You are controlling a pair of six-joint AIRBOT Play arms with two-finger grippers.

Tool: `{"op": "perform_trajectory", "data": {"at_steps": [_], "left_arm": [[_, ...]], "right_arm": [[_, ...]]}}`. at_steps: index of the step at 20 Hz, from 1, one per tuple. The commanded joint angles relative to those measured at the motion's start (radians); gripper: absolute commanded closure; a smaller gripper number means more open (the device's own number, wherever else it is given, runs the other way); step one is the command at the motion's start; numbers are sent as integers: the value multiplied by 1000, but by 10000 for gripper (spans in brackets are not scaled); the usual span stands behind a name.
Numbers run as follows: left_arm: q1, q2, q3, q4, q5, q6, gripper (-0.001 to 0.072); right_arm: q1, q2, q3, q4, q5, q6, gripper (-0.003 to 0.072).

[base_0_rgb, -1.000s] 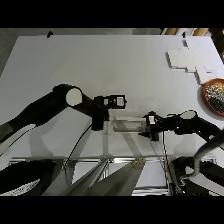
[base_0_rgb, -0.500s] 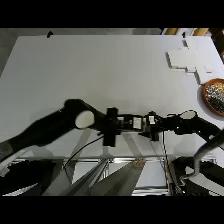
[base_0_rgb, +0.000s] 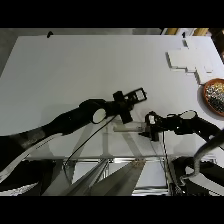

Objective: Fold the box and place the chain.

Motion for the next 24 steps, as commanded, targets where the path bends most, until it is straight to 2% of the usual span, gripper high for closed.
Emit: {"op": "perform_trajectory", "data": {"at_steps": [1,4,7,9,12,14,15,17,19,24], "left_arm": [[46,-60,1,-77,51,-43,706],[45,-91,1,-105,34,-42,706],[60,-59,1,-101,-51,-6,703],[81,6,1,-41,-147,15,703],[113,118,1,102,-375,13,702],[129,164,0,158,-525,13,702],[136,176,-6,166,-568,14,701],[146,180,-35,161,-599,63,683],[145,180,-79,142,-589,157,620],[146,180,-161,62,-584,400,620]], "right_arm": [[1,0,0,-2,1,-4,225],[1,0,0,-2,1,-4,225],[1,0,0,-2,1,-4,225],[1,0,0,-2,1,-4,225],[1,0,0,-2,1,-4,225],[1,0,0,-2,1,-4,225],[1,0,0,-2,1,-4,225],[1,0,0,-2,1,-4,225],[1,0,0,-2,1,-4,225],[1,0,0,-2,1,-4,225]]}}
